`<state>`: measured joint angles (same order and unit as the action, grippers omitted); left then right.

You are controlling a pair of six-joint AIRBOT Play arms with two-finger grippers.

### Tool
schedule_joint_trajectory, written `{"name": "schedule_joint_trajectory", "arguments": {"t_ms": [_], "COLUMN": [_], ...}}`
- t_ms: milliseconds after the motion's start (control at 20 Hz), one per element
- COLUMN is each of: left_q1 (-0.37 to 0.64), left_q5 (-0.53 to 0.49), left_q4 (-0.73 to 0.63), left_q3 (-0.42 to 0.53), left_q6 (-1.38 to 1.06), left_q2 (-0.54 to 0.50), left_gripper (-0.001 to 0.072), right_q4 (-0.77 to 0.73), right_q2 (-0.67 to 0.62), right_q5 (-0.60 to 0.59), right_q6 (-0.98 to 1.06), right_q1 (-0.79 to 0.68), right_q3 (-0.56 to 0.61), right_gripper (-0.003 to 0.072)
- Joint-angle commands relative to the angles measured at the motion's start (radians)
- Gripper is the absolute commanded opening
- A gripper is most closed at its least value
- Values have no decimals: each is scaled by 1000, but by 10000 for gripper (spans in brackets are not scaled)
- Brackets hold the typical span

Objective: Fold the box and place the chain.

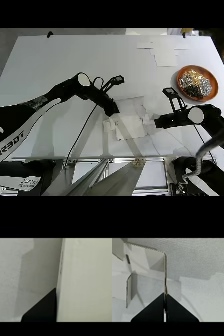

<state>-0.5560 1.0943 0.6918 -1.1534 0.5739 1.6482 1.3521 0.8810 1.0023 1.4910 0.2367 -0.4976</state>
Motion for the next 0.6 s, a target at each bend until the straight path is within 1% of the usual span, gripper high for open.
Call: {"name": "schedule_joint_trajectory", "arguments": {"t_ms": [0, 50, 150, 200, 250, 300, 400, 450, 500, 550], "left_q1": [2, 1, 1, 1, 0, -2, -24, -40, -57, -69], "left_q5": [0, 0, -6, -10, -10, -4, 36, 27, -13, -72], "left_q4": [5, 4, 5, 5, 6, 19, 117, 172, 208, 204], "left_q3": [0, 0, 0, 0, 0, 0, 8, 34, 85, 149], "left_q6": [-98, -128, -164, -177, -191, -188, -148, -136, -124, -130], "left_q2": [0, 0, -7, -18, -33, -52, -109, -147, -199, -250], "left_gripper": [6, 3, 2, 2, 0, -3, -7, -7, -7, -7], "right_q4": [-13, -36, -72, -73, -72, -70, -64, -64, -65, -64], "right_q2": [-1, -1, -1, -2, -3, -8, -31, -49, -73, -98], "right_q5": [-2, -1, 27, 53, 86, 114, 175, 192, 201, 210], "right_q6": [0, -13, -64, -73, -92, -114, -155, -171, -189, -192], "right_q1": [1, 1, 1, 1, 1, 1, 1, 1, 1, 1], "right_q3": [-1, -4, -35, -66, -108, -149, -222, -241, -248, -248], "right_gripper": [22, 51, 251, 305, 324, 324, 324, 324, 324, 324]}}
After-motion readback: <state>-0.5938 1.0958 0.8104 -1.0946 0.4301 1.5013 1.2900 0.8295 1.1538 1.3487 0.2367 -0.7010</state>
